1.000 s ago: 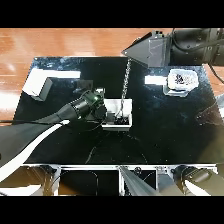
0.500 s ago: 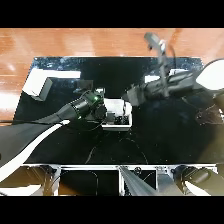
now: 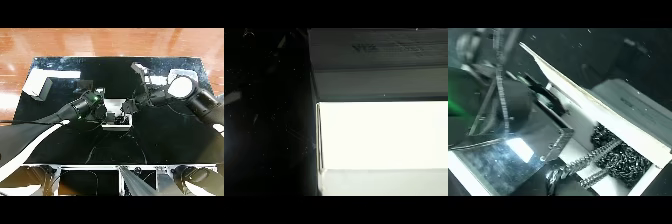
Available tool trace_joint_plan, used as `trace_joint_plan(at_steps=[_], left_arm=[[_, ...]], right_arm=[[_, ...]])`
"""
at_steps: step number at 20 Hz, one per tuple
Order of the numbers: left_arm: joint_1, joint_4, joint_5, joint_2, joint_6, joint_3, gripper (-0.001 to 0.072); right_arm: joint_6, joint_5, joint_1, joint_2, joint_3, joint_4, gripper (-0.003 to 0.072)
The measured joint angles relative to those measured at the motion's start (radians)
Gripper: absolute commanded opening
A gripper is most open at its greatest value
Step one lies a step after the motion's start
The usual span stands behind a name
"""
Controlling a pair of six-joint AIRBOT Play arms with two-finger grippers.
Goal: Fold the box and place the chain.
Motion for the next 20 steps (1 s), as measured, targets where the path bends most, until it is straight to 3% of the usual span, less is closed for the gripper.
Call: trace_joint_plan(at_steps=[5,9,14,20], left_arm=[[0.000,0.000,0.000,0.000,0.000,0.000,0.0021],[0.000,0.000,0.000,0.000,0.000,0.000,0.0020],[0.000,0.005,-0.003,-0.002,0.000,0.019,0.0020],[0.000,0.020,0.011,-0.002,0.000,0.063,0.0019]], right_arm=[[0.006,0.056,-0.033,-0.008,-0.004,-0.020,0.0549],[0.016,0.150,-0.182,0.092,-0.036,-0.108,0.0548],[0.035,0.206,-0.429,0.259,-0.244,-0.195,0.0549],[0.035,0.200,-0.496,0.328,-0.374,-0.195,0.0549]])
